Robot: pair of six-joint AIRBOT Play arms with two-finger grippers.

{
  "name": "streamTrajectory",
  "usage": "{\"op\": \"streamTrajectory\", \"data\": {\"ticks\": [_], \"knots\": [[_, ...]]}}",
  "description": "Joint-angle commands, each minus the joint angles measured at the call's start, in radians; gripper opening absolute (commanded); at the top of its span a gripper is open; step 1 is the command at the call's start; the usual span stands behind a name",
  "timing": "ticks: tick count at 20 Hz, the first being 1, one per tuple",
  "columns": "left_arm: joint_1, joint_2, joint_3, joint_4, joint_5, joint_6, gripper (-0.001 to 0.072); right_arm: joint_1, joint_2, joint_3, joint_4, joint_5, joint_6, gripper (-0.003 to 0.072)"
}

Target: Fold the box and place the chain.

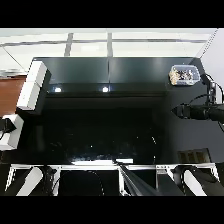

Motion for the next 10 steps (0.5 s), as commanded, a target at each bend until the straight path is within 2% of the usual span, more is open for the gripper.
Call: {"op": "streamTrajectory", "data": {"ticks": [1, 7, 9, 10], "knots": [[0.034, -0.092, -0.001, -0.148, 0.076, 0.192, 0.0399, -0.001, 0.0, 0.0, 0.001, -0.002, 0.004, 0.0017], [0.034, -0.203, 0.0, -0.164, 0.23, 0.224, 0.0399, -0.001, 0.0, 0.0, 0.002, 0.021, 0.017, 0.0017], [0.034, -0.231, 0.0, -0.216, 0.238, 0.275, 0.04, -0.001, 0.0, 0.0, 0.002, 0.024, 0.023, 0.0017], [0.029, -0.241, 0.0, -0.235, 0.247, 0.28, 0.0427, -0.001, 0.0, 0.0, 0.003, 0.024, 0.029, 0.0017]]}}
